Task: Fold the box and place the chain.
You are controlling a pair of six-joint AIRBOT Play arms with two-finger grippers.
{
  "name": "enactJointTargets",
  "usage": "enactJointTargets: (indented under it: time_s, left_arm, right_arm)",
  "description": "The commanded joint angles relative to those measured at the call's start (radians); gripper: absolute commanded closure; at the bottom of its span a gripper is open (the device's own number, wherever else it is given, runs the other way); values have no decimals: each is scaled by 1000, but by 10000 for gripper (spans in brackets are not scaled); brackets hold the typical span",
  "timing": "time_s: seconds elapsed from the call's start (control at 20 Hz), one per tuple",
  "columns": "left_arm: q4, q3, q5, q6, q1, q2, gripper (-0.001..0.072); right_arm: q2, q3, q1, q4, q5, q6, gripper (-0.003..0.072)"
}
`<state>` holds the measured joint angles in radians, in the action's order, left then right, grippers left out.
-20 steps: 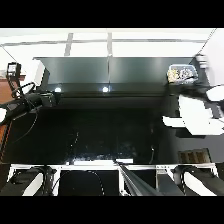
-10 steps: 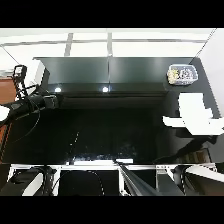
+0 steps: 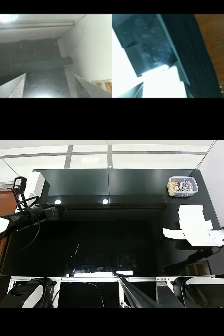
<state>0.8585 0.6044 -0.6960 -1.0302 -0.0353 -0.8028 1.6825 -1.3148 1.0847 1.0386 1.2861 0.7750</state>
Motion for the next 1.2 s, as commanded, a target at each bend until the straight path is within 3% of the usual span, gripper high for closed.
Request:
enactJointTargets:
  time_s: [0.0,0.1,0.15,0.25,0.45,0.65,0.8,1.0,1.15]
  left_arm:
    - [-7,0,-23,1,0,0,2]
    - [-7,0,-23,1,0,0,2]
    - [-7,0,-23,1,0,0,2]
    - [-7,0,-23,1,0,0,2]
    - [-7,0,-27,2,0,0,2]
    - [-8,0,-49,2,0,0,2]
    - [-7,0,-69,2,0,0,2]
    - [-46,0,-90,3,0,-8,2]
    - [-137,0,-106,19,28,-73,2]
  right_arm:
    - [12,-29,-45,55,21,-35,414]
    - [2,-31,-51,39,39,-45,630]
    - [-6,-31,-56,28,69,-66,664]
    - [-28,-26,-70,18,122,-73,664]
    - [-138,99,-137,-173,102,-72,664]
    - [-288,307,-282,-401,71,-73,664]
    - [-414,514,-420,-676,6,-94,664]
    - [-615,810,-691,-858,-203,-157,664]
    - [-729,976,-926,-955,-441,-159,664]
